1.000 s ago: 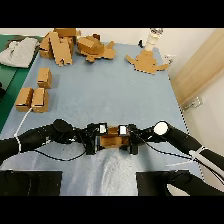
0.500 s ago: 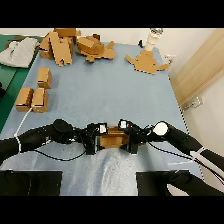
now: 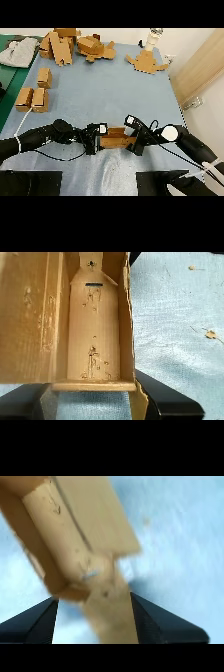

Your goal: Fold the box.

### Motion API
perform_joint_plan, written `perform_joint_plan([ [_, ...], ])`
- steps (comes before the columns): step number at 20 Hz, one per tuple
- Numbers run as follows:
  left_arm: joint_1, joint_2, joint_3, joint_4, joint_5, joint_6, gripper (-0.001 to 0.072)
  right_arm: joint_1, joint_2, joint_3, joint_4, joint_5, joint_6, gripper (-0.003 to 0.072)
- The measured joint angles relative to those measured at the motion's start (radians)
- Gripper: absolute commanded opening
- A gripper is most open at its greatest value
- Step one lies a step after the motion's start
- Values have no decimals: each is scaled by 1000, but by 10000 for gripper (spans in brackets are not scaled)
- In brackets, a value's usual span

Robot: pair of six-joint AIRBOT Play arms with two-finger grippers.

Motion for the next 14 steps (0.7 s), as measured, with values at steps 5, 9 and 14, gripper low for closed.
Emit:
perform_joint_plan([
  [5, 0, 0, 0, 0, 1, 0, 470, 0, 123, 0, -13, 153, 392, 547],
  [9, 0, 0, 0, 6, 1, -1, 470, 0, 172, 38, 114, 178, 619, 8],
  [14, 0, 0, 1, 27, -5, -6, 470, 0, 108, 116, 201, 134, 750, 7],
])
